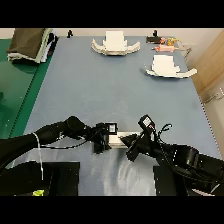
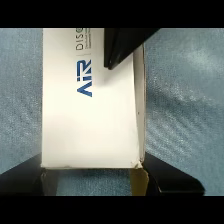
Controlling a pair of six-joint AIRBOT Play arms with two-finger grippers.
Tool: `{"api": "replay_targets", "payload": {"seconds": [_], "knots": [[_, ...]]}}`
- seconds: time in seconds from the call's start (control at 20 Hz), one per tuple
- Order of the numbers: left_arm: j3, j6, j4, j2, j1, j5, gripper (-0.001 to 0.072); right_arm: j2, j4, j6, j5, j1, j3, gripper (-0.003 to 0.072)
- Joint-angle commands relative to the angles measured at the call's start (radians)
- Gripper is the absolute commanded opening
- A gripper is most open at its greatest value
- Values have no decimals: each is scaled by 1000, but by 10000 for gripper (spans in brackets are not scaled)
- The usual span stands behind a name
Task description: Fold the box.
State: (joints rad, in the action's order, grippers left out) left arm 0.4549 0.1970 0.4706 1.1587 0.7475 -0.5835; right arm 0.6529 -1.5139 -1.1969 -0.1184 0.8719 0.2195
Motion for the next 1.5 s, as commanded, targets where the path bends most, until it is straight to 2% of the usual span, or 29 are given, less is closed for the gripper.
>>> {"api": "replay_targets", "payload": {"seconds": [0.0,0.3,0.55,1.1,1.45], "knots": [[0,0,0,1,0,0,512,23,7,1,4,-18,-1,3],[0,0,0,1,0,0,512,94,-26,3,6,-18,-8,3],[0,0,0,1,0,0,512,94,-77,3,5,-16,-64,3],[0,0,0,1,0,0,512,93,-80,3,45,-16,-62,3],[0,0,0,1,0,0,512,-5,-80,3,58,-16,-18,3]]}}
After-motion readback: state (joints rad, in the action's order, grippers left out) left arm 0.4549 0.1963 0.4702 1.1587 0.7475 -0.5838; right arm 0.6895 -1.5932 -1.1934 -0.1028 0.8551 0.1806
